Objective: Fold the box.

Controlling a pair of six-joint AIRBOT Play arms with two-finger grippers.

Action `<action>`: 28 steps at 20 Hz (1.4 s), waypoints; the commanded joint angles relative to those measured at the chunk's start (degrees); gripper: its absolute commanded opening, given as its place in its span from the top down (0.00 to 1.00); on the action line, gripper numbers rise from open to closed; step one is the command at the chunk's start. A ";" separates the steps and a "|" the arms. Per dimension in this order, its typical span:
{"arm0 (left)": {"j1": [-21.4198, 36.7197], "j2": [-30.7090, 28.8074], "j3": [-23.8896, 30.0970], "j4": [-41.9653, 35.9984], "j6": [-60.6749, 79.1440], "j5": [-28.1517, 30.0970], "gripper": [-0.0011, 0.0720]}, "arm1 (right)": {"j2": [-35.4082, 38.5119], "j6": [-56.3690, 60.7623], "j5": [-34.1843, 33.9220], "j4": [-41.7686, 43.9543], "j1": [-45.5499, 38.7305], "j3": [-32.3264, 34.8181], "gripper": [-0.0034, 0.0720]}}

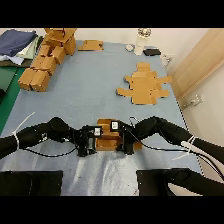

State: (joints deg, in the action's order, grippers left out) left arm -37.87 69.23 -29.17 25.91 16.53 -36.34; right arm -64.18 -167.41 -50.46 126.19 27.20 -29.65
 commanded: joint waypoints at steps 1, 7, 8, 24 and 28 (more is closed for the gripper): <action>0.00 0.02 -0.07 -0.50 0.81 -0.28 0.04 | -0.02 0.02 0.02 0.02 0.04 -0.02 0.33; -0.02 0.37 -0.31 -4.44 0.83 0.37 0.04 | -0.02 0.02 0.02 0.02 0.04 -0.02 0.33; -0.04 0.59 -0.55 -4.44 0.81 0.22 0.04 | -0.02 0.02 0.02 0.02 0.04 -0.02 0.33; -0.37 1.14 -1.11 -3.85 0.76 0.24 0.37 | -0.02 0.02 0.02 0.02 0.04 -0.02 0.33; -0.37 1.14 -1.11 -3.85 0.76 0.24 0.37 | -0.02 0.02 0.02 0.02 0.04 -0.02 0.33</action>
State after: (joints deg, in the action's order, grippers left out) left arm -38.22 70.35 -30.22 22.04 17.30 -36.12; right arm -64.16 -167.39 -50.43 126.19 27.22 -29.65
